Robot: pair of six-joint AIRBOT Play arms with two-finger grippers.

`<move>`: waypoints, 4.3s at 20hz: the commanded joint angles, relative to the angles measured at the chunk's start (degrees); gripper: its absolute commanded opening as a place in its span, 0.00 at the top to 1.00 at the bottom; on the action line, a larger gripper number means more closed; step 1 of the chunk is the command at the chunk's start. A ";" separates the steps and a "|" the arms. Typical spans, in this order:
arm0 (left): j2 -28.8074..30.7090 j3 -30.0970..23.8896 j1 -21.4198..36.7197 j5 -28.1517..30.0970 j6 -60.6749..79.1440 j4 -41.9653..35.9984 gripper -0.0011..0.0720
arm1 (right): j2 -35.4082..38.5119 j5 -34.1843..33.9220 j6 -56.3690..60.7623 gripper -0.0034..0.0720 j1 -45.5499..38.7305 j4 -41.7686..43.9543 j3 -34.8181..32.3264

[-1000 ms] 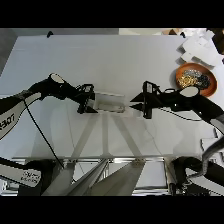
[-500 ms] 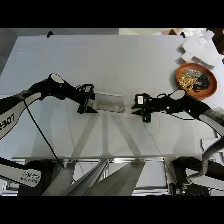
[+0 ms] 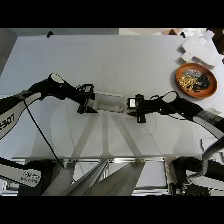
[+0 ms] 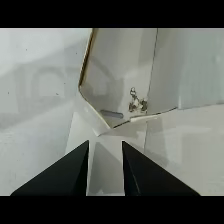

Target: Fold the box and place the chain.

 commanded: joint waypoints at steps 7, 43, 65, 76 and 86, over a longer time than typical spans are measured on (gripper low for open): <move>-0.04 0.00 0.00 0.00 0.00 0.00 0.70 | 0.13 -1.07 5.38 0.66 0.52 6.67 0.15; -0.04 0.00 0.00 0.00 0.00 0.00 0.70 | 17.11 -5.68 13.03 0.83 5.03 -0.07 0.13; -0.04 0.00 0.00 0.00 0.00 0.00 0.70 | 11.39 13.66 82.82 0.95 -21.40 -5.64 -9.07; -0.04 0.00 0.00 0.00 0.00 0.00 0.70 | 5.11 0.46 85.72 0.95 -5.97 4.79 -10.95; -0.04 0.00 0.00 0.00 0.00 0.00 0.70 | 6.67 3.30 77.09 0.95 -4.85 16.26 -10.91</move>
